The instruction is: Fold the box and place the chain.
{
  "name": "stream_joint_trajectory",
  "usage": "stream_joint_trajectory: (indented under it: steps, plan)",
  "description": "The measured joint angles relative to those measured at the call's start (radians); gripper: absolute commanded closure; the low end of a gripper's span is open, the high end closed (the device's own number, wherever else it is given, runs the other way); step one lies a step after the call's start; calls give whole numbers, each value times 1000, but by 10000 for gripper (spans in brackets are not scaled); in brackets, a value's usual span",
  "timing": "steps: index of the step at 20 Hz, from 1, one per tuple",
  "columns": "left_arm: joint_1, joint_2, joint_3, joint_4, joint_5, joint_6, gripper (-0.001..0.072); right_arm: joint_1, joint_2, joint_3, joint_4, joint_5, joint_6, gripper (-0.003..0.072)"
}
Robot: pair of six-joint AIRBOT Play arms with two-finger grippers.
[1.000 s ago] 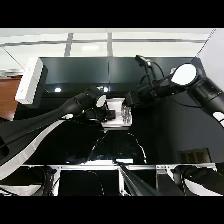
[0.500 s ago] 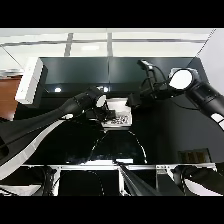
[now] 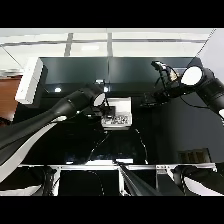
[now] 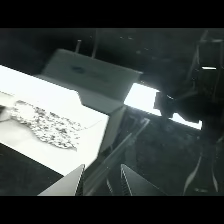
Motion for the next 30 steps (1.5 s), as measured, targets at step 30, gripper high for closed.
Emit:
stream_joint_trajectory:
  steps: [30]
  plan:
    - [423,179,-548,-976,344,2483,0,-4,0,0,-54,-28,2,412]
